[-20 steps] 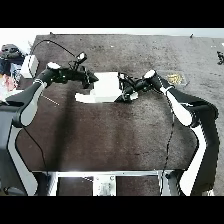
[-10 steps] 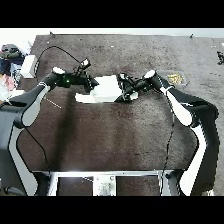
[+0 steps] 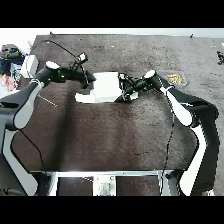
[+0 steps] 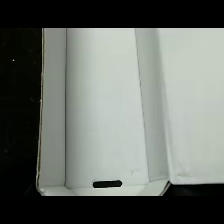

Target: Fold the box and place the chain.

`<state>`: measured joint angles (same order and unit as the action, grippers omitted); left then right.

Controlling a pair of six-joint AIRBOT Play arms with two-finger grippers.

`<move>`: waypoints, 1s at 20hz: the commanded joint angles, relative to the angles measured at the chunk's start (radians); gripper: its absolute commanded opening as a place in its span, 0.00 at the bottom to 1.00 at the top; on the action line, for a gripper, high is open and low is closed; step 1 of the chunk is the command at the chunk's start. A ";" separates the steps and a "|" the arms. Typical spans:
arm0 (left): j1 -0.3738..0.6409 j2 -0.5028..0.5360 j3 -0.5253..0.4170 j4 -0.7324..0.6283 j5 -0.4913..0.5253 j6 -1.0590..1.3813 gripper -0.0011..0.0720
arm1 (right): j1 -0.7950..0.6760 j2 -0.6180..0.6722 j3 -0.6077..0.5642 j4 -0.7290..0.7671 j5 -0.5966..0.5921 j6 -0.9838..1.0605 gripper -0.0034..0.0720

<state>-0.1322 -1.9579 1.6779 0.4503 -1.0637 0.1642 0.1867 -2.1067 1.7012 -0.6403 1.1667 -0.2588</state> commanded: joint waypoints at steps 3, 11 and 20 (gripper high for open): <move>0.030 0.086 0.007 0.192 -0.144 -0.024 0.03 | 0.001 -0.001 0.000 0.000 0.000 0.002 0.63; -0.021 0.086 -0.045 0.433 -0.187 -0.005 0.93 | 0.001 -0.001 0.000 0.000 0.000 0.002 0.63; -0.071 0.086 -0.180 0.382 -0.016 0.046 1.00 | 0.001 -0.001 0.000 0.000 0.000 0.002 0.63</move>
